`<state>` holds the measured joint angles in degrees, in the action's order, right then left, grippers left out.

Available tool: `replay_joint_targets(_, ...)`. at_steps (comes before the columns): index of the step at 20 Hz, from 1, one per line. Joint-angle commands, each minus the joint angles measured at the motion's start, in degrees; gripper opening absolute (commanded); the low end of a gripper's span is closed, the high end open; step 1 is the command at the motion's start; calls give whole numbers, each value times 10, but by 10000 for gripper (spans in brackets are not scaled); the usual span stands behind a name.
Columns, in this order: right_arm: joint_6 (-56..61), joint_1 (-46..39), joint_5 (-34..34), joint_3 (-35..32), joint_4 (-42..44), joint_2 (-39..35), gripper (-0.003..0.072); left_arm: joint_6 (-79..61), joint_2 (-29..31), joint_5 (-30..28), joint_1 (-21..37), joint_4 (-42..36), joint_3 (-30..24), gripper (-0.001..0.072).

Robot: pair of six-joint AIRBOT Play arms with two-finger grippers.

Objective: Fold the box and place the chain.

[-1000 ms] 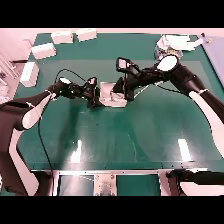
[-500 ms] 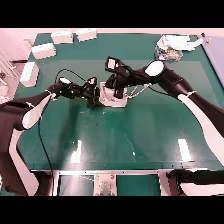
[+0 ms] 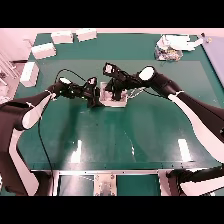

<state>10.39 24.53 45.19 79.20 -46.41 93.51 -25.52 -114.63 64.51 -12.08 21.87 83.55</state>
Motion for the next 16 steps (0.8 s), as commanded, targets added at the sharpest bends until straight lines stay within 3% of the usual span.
replay_joint_targets(1,1,-13,1,-4,-28,12,261,0,0,0,0,0,0,353)
replay_joint_targets(2,2,-18,3,-5,-37,12,413,0,0,0,0,0,0,353)
replay_joint_targets(6,1,-57,47,-4,-43,5,470,0,0,0,0,0,0,353)
replay_joint_targets(11,-33,-152,137,-5,-52,0,472,0,0,0,0,0,0,353)
replay_joint_targets(16,-105,-176,151,-5,-53,40,533,0,0,0,0,0,0,353)
